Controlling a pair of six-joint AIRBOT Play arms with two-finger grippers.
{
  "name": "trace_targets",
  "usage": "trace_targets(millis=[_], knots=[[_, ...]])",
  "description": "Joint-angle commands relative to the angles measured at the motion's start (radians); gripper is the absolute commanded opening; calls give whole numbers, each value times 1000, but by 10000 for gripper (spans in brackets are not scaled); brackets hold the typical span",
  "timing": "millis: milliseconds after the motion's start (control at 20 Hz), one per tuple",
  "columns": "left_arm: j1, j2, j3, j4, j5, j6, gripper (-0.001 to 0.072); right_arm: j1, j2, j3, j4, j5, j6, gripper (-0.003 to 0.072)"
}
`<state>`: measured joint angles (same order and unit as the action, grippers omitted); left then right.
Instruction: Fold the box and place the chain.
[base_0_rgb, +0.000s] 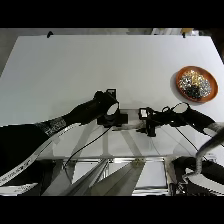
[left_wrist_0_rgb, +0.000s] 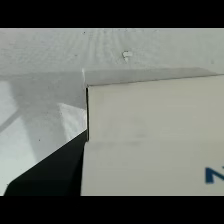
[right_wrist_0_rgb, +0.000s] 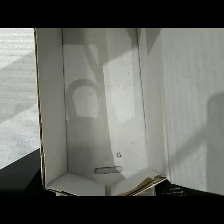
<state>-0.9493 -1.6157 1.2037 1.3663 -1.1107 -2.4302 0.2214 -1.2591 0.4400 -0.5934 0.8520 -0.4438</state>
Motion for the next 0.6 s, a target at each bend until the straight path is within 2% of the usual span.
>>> trace_targets(millis=[0, 250, 300, 400, 550], knots=[[-4, -10, 4, 48, 0, -75, 268, 1, 0, 0, 3, 0, 1, 408], [-4, -10, 3, 110, -51, -133, 267, 1, 0, 0, 3, 0, 1, 408], [-4, -10, 3, 119, -73, -132, 249, 1, 0, 0, 3, 0, 1, 408], [-4, -10, 3, 134, -94, -128, 142, 1, 0, 0, 3, 0, 1, 408], [-6, -10, 3, 131, -86, -129, 128, 1, 0, 0, 3, 0, 1, 408]])
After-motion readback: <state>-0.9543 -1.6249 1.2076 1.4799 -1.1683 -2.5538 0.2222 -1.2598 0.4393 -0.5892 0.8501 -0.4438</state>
